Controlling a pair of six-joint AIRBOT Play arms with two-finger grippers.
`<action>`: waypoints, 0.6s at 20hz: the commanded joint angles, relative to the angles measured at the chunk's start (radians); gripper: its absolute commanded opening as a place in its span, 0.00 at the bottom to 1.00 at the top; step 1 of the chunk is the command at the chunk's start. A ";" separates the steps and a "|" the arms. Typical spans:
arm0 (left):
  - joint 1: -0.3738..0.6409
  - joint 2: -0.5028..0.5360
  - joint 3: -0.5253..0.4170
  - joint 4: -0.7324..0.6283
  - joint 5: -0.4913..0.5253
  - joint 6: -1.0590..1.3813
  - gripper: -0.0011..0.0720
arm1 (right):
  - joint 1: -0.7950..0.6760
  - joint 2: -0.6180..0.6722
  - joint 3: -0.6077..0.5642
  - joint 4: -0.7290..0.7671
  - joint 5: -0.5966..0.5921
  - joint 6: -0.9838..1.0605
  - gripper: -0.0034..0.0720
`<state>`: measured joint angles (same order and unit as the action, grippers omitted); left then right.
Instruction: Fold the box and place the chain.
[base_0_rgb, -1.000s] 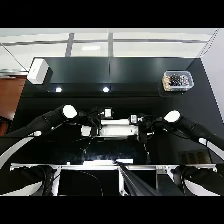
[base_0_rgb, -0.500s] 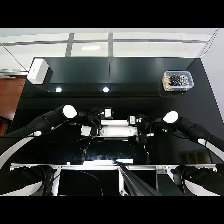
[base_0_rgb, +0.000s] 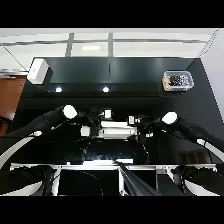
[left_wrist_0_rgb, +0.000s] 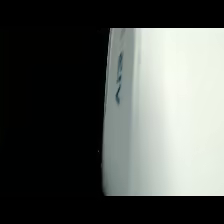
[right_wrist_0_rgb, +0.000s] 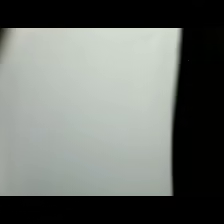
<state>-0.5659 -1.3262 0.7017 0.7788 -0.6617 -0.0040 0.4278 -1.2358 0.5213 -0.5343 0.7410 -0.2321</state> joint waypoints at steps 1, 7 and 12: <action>0.000 0.025 0.012 -0.019 0.001 -0.002 0.57 | 0.000 0.000 0.000 0.002 -0.005 0.008 0.69; 0.003 0.177 0.014 0.163 -0.012 -0.224 0.89 | 0.001 0.000 0.000 0.003 -0.003 0.008 0.69; 0.049 0.306 0.014 0.413 -0.273 -0.589 0.88 | 0.001 0.000 0.000 0.002 -0.003 0.008 0.69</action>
<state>-0.5407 -1.0843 0.7155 1.0550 -0.7788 -0.3702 0.4286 -1.2362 0.5213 -0.5320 0.7364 -0.2241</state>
